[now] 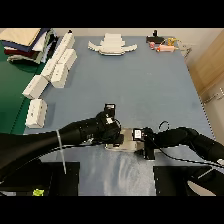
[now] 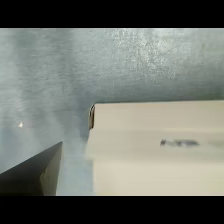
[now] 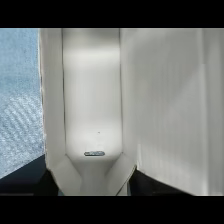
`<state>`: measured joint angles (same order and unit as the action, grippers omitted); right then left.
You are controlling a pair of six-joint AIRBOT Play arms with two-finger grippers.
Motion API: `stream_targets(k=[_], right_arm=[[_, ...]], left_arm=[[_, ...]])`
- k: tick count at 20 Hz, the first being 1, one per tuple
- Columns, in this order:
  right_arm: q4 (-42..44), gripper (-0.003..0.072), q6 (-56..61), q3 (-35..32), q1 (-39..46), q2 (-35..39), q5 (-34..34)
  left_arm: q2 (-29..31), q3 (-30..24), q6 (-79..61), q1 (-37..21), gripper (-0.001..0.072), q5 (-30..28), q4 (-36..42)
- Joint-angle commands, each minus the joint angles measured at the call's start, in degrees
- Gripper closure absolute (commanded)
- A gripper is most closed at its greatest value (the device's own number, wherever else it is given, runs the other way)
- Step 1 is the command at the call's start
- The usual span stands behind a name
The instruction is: Fold the box.
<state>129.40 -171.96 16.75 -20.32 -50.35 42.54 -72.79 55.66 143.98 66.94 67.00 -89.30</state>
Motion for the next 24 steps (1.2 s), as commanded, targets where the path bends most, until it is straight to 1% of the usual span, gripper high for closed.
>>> stream_targets(k=[1, 4, 5, 6, 7, 8, 9, 11, 13, 15, 16, 18, 19, 20, 21, 22, 23, 24], right_arm=[[0.0, 0.0225, 0.0, 0.0, 0.0, 0.0, 0.0], [0.0, 0.0225, 0.0, 0.0, 0.0, 0.0, 0.0], [0.0, 0.0225, 0.0, 0.0, 0.0, 0.0, 0.0], [0.0, 0.0225, 0.0, 0.0, 0.0, 0.0, 0.0], [0.0, 0.0225, 0.0, 0.0, 0.0, 0.0, 0.0], [0.0, 0.0225, 0.0, 0.0, 0.0, 0.0, 0.0], [0.0, 0.0225, 0.0, 0.0, 0.0, 0.0, 0.0], [0.0, 0.0225, 0.0, 0.0, 0.0, 0.0, 0.0], [0.0, 0.0225, 0.0, 0.0, 0.0, 0.0, 0.0], [0.0, 0.0225, 0.0, 0.0, 0.0, 0.0, 0.0], [0.0, 0.0225, 0.0, 0.0, 0.0, 0.0, 0.0], [0.0, 0.0225, 0.0, 0.0, 0.0, 0.0, 0.0], [0.0, 0.0225, 0.0, 0.0, 0.0, 0.0, 0.0], [0.0, 0.0225, 0.0, 0.0, 0.0, 0.0, 0.0], [0.0, 0.0225, 0.0, 0.0, 0.0, 0.0, 0.0], [0.0, 0.0225, 0.0, 0.0, 0.0, 0.0, 0.0], [0.0, 0.0225, 0.0, 0.0, 0.0, 0.0, 0.0], [0.0, 0.0225, 0.0, 0.0, 0.0, 0.0, 0.0]], left_arm=[[6.7, 0.5, -2.2, -1.6, 0.0101, 8.2, -0.1], [13.4, 0.5, -4.6, -2.4, 0.0103, 14.6, -3.1], [14.8, 0.5, -4.6, -2.4, 0.0103, 14.9, -4.2], [15.8, 0.5, -3.5, -2.4, 0.0139, 13.5, -4.3], [16.1, 0.5, -3.5, -2.4, 0.044, 12.2, -4.7], [16.1, 0.4, -8.2, -2.3, 0.0697, 12.0, -5.8], [16.1, 0.2, -12.5, -2.6, 0.0696, 12.1, -6.4], [16.4, -0.5, -20.9, -6.1, 0.0697, 12.0, -5.6], [18.5, -2.5, -33.0, -13.3, 0.0697, 9.1, -0.8], [22.2, -6.5, -47.1, -23.9, 0.0697, 5.4, 7.7], [24.3, -9.2, -57.1, -30.3, 0.0697, 4.4, 13.8], [27.0, -14.4, -82.4, -42.8, 0.0697, 5.6, 28.6], [27.6, -16.6, -93.1, -47.9, 0.0696, 6.0, 34.7], [27.7, -18.4, -100.9, -52.2, 0.0694, 5.5, 38.8], [27.7, -19.6, -105.5, -54.7, 0.0554, 4.3, 40.5], [27.4, -20.7, -108.3, -55.8, 0.0075, 1.5, 40.7], [26.9, -21.6, -109.1, -55.8, 0.0011, -1.4, 40.4], [26.1, -22.1, -112.0, -55.6, 0.001, -2.9, 40.5]])
